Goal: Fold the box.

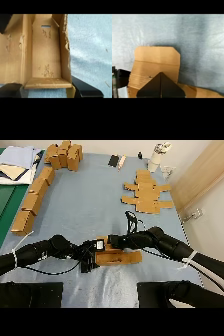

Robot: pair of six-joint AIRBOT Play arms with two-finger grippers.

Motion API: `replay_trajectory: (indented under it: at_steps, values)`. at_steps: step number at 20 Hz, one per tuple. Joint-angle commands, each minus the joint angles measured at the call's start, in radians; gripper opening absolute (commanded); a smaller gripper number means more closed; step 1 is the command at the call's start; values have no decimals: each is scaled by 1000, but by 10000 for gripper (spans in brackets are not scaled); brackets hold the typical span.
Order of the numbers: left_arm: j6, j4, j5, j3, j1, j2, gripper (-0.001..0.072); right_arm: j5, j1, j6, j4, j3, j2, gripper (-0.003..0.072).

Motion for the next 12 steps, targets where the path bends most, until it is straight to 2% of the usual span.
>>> replay_trajectory:
  at_steps: [1,12]
  values:
    - [1,5,1,0,0,-1,591,-1,-5,-64,4,0,-36,2]
    - [0,4,19,0,0,-1,590,-7,-5,-103,-4,1,-46,2]
